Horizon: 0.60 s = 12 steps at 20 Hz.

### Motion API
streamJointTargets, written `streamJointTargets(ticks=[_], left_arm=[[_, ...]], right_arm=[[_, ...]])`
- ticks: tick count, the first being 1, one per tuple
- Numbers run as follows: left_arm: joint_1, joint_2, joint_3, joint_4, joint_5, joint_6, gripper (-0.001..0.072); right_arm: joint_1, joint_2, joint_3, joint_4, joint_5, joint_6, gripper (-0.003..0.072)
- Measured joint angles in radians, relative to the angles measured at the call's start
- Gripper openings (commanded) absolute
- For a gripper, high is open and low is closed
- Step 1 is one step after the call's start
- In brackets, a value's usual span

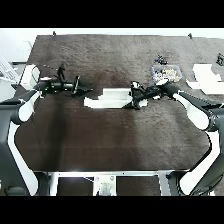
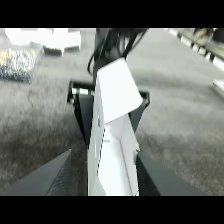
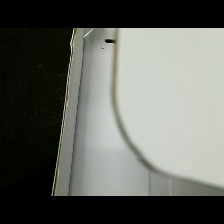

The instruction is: Fold the box and place the chain.

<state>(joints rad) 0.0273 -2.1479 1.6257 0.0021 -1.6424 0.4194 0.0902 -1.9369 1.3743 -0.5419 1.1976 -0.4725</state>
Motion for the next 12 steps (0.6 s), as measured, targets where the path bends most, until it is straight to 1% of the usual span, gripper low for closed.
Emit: streamJointTargets(ticks=[1, 2, 3, 4, 8, 12], left_arm=[[0.007, 0.0, 0.0, -0.013, -0.019, 0.0, 0.0457], [0.009, 0.0, 0.0, -0.022, -0.031, 0.0, 0.0402], [0.01, 0.0, 0.0, -0.037, -0.047, 0.0, 0.018], [0.012, 0.0, 0.0, -0.045, -0.064, 0.0, 0.0022], [0.016, 0.011, 0.014, -0.075, -0.146, 0.012, 0.0018], [0.017, 0.077, 0.019, -0.076, -0.179, -0.012, 0.0015]], right_arm=[[0.0, 0.0, 0.0, 0.0, 0.0, 0.0, 0.0587], [0.0, 0.0, 0.0, 0.0, 0.0, 0.0, 0.0587], [0.0, 0.0, 0.0, 0.0, 0.0, 0.0, 0.0587], [0.0, 0.0, 0.0, 0.0, 0.0, 0.0, 0.0587], [0.0, 0.0, 0.0, 0.0, 0.0, 0.0, 0.0587], [0.0, 0.0, 0.0, 0.0, 0.0, 0.0, 0.0587]])
